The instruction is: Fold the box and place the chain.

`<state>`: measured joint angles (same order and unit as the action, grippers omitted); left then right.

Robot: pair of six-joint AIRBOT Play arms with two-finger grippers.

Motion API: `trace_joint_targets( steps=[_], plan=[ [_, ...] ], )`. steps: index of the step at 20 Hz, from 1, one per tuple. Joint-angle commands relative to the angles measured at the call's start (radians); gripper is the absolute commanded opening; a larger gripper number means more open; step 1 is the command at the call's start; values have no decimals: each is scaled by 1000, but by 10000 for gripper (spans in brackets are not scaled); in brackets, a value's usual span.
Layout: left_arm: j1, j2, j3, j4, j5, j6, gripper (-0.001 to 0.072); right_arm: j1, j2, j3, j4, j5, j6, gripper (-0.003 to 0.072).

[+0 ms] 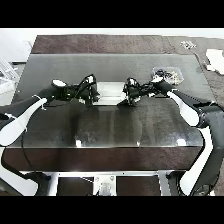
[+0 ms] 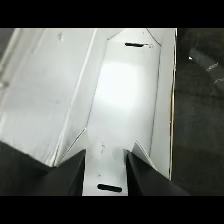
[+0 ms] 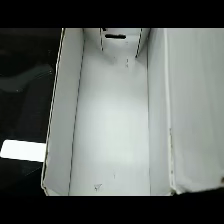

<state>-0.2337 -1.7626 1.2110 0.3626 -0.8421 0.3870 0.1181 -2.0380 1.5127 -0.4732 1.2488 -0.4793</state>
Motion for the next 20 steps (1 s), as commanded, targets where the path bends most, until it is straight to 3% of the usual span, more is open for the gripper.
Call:
trace_joint_targets(
  steps=[1,2,4,13,14,15,17,18,19,20],
  plan=[
    [0,-29,1,-10,-18,87,319,1,0,0,1,1,0,579],
    [0,-32,3,-11,-28,97,320,1,0,0,1,1,0,579],
    [0,-33,12,-24,-37,113,495,1,0,0,1,1,0,579],
    [0,-35,21,-34,-31,120,499,1,0,0,2,1,0,579],
    [0,-35,21,-37,-20,119,672,1,0,0,1,1,0,579],
    [0,-35,21,-39,-3,114,705,1,0,0,1,1,0,579],
    [0,-35,21,-39,19,115,703,1,0,0,1,1,0,579],
    [0,-35,21,-38,31,116,668,1,0,0,1,1,0,579],
    [0,-35,21,-38,43,119,523,1,0,0,1,1,0,579],
    [0,-35,21,-37,51,120,474,1,0,0,1,1,0,579]
  ],
)
